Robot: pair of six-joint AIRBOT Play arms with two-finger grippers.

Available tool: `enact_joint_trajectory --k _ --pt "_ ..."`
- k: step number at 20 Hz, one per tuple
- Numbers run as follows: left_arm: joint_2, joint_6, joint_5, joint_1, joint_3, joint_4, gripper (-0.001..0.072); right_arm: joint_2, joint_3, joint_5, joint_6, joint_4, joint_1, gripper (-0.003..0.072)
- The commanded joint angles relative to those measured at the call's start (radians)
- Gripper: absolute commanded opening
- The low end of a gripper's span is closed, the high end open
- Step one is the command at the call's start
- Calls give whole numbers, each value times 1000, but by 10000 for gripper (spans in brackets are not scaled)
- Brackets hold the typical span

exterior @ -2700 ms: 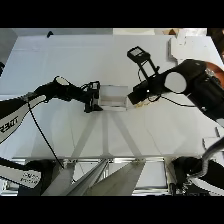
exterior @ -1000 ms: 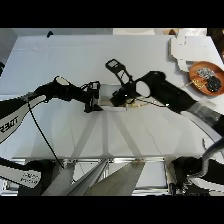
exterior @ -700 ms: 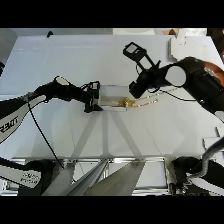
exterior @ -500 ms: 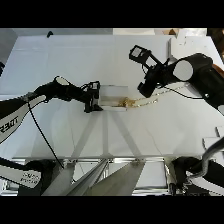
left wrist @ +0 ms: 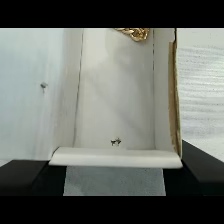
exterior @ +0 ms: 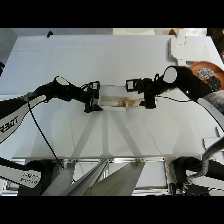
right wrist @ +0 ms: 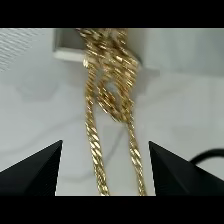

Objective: Fold the box and place the chain.

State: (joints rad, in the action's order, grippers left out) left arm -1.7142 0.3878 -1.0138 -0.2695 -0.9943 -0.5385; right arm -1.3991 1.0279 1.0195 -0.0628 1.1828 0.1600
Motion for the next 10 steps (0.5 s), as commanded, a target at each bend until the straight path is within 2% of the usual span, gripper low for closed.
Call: enact_joint_trajectory --k 1,6,9,10 --pt "0 0 0 0 0 0 337 -51 -55 -41 246 -178 -18 603" --pt "0 0 0 0 0 0 337 -148 -55 -110 248 -264 -20 603" --pt "0 0 0 0 0 0 337 -167 -55 -150 247 -294 -20 598" --pt "0 0 0 0 0 0 337 -167 -55 -150 247 -293 -20 576"
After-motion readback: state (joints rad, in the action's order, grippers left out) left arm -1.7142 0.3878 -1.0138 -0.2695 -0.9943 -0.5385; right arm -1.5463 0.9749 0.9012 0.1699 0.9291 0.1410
